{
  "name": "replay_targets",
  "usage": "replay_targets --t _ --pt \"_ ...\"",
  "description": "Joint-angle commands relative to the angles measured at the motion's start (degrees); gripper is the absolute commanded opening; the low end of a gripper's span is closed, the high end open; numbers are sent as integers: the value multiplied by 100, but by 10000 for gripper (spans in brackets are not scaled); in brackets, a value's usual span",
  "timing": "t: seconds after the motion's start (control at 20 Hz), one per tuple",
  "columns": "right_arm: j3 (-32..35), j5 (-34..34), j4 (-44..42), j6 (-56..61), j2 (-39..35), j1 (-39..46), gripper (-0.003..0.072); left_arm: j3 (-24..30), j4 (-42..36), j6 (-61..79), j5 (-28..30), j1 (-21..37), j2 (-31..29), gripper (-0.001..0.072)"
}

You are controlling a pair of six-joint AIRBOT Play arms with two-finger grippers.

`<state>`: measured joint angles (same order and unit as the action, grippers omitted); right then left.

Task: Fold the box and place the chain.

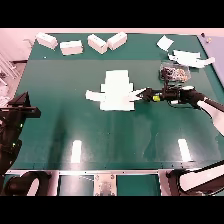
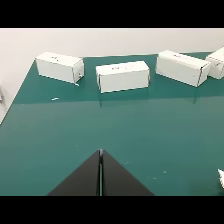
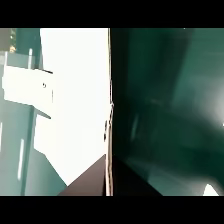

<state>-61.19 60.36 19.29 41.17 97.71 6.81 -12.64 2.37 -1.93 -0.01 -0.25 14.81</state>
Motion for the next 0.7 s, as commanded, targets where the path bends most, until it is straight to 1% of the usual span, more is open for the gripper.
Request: replay_targets --t 0.0,0.1,0.15,0.2,0.25,0.3,0.35,0.45,0.5,0.55,0.6,0.65 --pt "-291 109 44 -70 247 -37 11 2 2 -15 -39 -4 -2 21" --pt "-566 181 201 9 398 -72 11 2 2 -15 -116 -4 -2 22" --pt "-592 175 227 59 407 -70 11 2 2 -11 -155 -4 -2 22" --pt "-592 181 238 61 411 -72 11 2 26 44 -227 -4 -2 101" --pt "-581 201 264 61 422 -72 11 4 31 120 -337 -4 -2 513" --pt "-577 201 297 63 444 -70 11 2 22 70 -376 -4 -2 694" --pt "-577 197 304 61 470 -70 11 2 28 96 -396 -4 -2 719" --pt "-577 149 302 59 483 -70 11 -7 17 81 -411 -4 -4 718" --pt "-577 105 306 59 483 -70 11 -20 13 -85 -557 -4 -4 718" --pt "-579 87 328 57 483 -68 11 -24 13 -160 -785 -4 -2 687" --pt "-577 74 339 59 483 -66 11 -31 13 -168 -1080 -4 -2 544" --pt "-577 74 343 59 483 -66 11 -48 13 -186 -1305 -4 35 528"
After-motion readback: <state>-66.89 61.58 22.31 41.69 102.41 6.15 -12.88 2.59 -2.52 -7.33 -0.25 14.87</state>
